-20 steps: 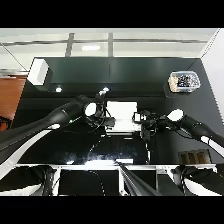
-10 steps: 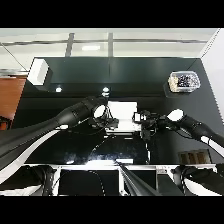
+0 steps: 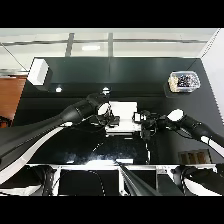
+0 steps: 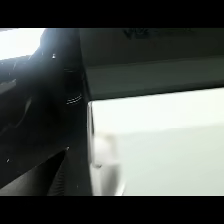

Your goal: Fold the box and place the chain.

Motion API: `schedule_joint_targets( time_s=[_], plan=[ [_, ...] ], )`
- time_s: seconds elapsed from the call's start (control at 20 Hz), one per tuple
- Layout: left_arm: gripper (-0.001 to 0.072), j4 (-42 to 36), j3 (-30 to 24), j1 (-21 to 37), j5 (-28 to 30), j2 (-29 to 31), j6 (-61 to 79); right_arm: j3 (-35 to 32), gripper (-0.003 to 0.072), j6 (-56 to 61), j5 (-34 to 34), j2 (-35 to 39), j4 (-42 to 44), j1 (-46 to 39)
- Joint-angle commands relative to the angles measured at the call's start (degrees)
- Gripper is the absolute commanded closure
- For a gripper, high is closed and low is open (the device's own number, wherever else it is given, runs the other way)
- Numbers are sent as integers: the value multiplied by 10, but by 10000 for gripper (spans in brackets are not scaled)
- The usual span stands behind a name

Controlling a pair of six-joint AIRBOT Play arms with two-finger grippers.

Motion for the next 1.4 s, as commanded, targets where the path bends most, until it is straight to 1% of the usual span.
schedule_joint_targets(
  time_s=[0.0, 0.05, 0.1, 0.15, 0.45, 0.5, 0.55, 0.6, 0.65, 0.75, 0.85, 0.9, 0.95, 1.0, 1.25, 1.3, 1.35],
  plan=[
    [304, 0, 14, -1, -15, -19, -5, 0, 197, 0, 1, 0, 0, 0],
    [363, 0, 14, -2, -15, -20, -5, 0, 197, 0, 1, 0, 0, 0],
    [382, 1, 14, -1, -15, -20, -5, 0, 197, 0, 1, 0, 0, 0],
    [432, 2, 14, -1, -13, -20, -5, 0, 196, 0, 0, 0, 0, 0],
    [441, 2, 14, -2, -2, -21, -18, 0, 196, 0, 0, 0, 0, 0],
    [554, 2, 14, -2, -2, -21, -21, 0, 197, 0, 0, 0, 0, 0],
    [570, 2, 14, -3, -2, -21, -25, 0, 197, 0, 0, 0, 0, 0],
    [632, 2, 14, -4, -2, -21, -27, 0, 197, 0, 0, 0, 0, 0],
    [666, 2, 14, -5, -2, -21, -27, 0, 197, 0, 0, 0, 0, 0],
    [685, 4, 14, -9, -3, -21, -27, 0, 196, 0, 0, 0, 0, 0],
    [683, 4, 14, -10, -2, -21, -30, 0, 197, 0, 0, 0, 0, 0],
    [621, 4, 14, -10, -2, -21, -32, 0, 197, 0, 0, 0, 0, 0],
    [484, 4, 14, -9, -2, -21, -32, 0, 197, 0, 0, 0, 0, 0],
    [471, 4, 14, -9, -3, -21, -32, 0, 197, 0, 0, 0, 0, 0],
    [473, 5, 14, -9, -3, -21, -32, 0, 197, 0, 0, 0, 0, 0],
    [537, 5, 14, -9, -3, -21, -32, 0, 197, 0, 0, 0, 0, 0],
    [635, 5, 14, -8, -2, -21, -32, 0, 196, 0, 0, 0, 0, 0]
  ],
)
